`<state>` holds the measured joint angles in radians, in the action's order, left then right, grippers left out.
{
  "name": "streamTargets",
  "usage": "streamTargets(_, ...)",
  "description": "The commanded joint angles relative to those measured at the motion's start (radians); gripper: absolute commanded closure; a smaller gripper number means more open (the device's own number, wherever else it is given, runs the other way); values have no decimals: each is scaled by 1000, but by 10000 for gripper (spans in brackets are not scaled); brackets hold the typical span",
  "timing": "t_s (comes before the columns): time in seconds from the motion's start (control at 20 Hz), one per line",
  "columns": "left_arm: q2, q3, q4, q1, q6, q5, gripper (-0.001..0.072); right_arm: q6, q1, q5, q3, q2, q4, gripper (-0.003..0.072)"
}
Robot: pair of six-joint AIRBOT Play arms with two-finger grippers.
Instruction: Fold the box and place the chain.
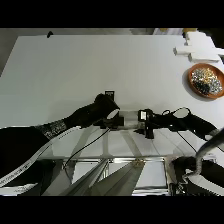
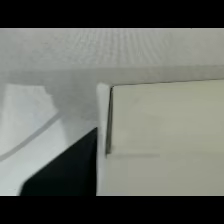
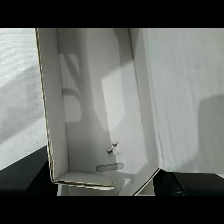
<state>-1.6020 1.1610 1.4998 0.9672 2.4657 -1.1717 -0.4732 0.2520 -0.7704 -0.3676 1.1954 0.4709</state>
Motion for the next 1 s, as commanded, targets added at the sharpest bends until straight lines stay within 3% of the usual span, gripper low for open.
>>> streamTargets(0.0, -6, -6, -2, 3, 1, -6, 646, 0, -1, 0, 0, -1, 0, 367)
streamTargets(0.05, -6, -6, -6, 3, 1, -6, 651, 0, -1, 0, 0, -1, 0, 367)
streamTargets(0.1, -6, -6, -9, 5, 1, -6, 706, 0, -1, 0, 0, -1, 0, 367)
streamTargets(0.3, -6, -6, -10, 7, 1, -6, 707, 0, -1, 0, 0, -1, 0, 367)
streamTargets(0.5, 5, -6, -10, 5, 1, -6, 561, 0, -1, 0, 0, -1, 0, 367)
streamTargets(0.75, 20, -6, -10, 5, 1, -6, 564, 0, -1, 0, 0, -1, 0, 367)
streamTargets(0.9, 21, -6, -10, 7, 1, -6, 707, 0, -1, 0, 0, -1, 0, 367)
streamTargets(0.95, 21, -6, -10, 7, 1, -6, 708, 0, -1, 0, 0, -1, 0, 367)
